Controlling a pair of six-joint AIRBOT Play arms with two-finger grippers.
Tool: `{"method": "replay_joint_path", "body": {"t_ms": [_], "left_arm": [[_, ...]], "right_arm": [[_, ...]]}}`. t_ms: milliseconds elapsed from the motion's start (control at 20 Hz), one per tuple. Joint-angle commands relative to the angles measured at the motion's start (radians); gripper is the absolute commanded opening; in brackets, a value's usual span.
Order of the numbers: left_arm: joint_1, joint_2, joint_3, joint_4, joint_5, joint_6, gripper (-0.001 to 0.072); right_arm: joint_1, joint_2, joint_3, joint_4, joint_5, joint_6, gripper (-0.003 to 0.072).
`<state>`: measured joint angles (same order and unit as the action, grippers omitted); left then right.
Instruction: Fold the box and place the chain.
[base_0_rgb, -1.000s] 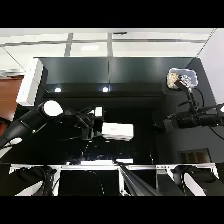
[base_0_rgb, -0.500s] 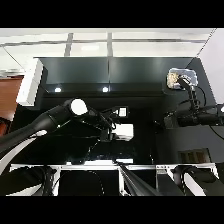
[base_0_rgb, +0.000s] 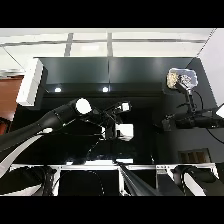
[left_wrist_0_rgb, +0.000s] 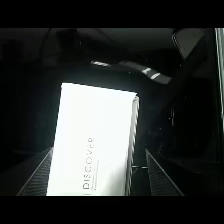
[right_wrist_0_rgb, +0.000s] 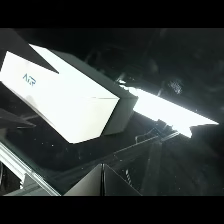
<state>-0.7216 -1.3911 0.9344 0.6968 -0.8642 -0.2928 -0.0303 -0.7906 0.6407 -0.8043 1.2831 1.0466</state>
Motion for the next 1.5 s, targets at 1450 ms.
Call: {"method": "replay_joint_path", "body": {"t_ms": [1450], "left_arm": [[-0.049, -0.014, 0.002, 0.154, 0.019, -0.011, 0.0695]], "right_arm": [[-0.001, 0.000, -0.026, -0.001, -0.050, -0.015, 0.0012]]}}
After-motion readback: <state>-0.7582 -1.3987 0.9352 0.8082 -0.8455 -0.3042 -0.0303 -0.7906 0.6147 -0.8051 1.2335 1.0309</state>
